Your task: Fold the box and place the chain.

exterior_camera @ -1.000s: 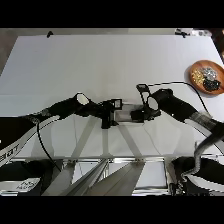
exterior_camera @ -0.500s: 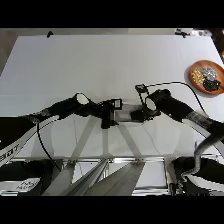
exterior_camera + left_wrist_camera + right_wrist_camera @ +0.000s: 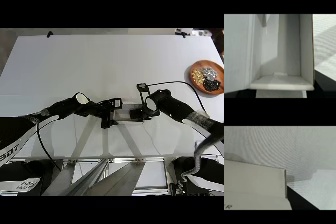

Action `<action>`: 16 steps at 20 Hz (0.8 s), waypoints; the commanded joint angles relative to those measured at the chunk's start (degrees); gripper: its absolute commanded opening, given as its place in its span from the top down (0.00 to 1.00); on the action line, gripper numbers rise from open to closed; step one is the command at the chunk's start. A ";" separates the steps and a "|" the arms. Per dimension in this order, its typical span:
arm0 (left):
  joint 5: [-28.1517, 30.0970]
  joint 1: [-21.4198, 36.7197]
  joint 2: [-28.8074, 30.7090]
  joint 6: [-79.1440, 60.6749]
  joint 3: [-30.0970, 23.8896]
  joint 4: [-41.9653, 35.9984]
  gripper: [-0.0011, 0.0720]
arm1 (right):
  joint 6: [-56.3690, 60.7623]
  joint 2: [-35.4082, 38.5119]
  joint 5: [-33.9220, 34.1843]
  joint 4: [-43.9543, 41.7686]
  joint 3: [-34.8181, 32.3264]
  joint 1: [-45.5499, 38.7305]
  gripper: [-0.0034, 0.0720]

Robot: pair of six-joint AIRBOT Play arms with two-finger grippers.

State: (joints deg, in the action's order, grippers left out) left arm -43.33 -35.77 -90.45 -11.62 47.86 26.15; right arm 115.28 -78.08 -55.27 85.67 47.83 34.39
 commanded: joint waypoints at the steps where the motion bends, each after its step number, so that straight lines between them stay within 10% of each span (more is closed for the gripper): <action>1: -0.17 -0.04 -0.02 -0.17 0.00 0.04 0.36 | 0.39 0.11 0.68 0.57 0.04 0.07 0.75; 16: -0.17 -0.04 -0.02 -0.17 0.00 0.04 0.36 | 5.95 -0.15 0.81 4.37 0.02 0.07 0.75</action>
